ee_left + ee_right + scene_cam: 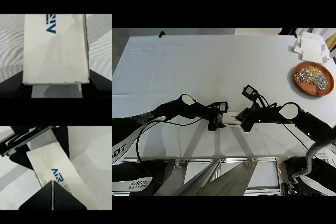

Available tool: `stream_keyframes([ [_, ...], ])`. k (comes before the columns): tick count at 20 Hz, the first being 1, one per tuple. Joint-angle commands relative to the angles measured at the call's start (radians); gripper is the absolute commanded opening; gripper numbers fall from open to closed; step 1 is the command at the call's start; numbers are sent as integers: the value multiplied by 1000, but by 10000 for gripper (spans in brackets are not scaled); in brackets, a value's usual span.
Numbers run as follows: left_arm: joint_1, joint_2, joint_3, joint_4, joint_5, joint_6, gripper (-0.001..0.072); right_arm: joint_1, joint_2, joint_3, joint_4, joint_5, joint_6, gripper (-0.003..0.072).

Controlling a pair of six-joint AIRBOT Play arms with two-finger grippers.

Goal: Fold the box and place the chain.

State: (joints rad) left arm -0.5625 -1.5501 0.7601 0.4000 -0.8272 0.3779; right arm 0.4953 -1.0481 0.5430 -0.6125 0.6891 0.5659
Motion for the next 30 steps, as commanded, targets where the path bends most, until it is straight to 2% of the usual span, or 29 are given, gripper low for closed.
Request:
stream_keyframes([
  [1,0,0,1,0,0,0,348,-3,0,-31,46,-8,-49,12],
  [6,0,1,1,0,0,0,348,-3,0,-34,44,35,-79,12],
  [11,0,0,1,0,0,0,348,-3,-2,-88,19,18,-77,13],
  [21,0,0,1,0,0,0,348,-3,-48,-93,24,-35,-69,14],
  [24,0,0,1,0,0,0,348,-3,21,-85,52,-43,-75,14],
  [28,0,0,1,0,0,0,348,-3,188,-33,42,-51,-59,14],
  [30,0,0,1,0,0,0,348,-8,264,-8,-74,-47,125,14],
])
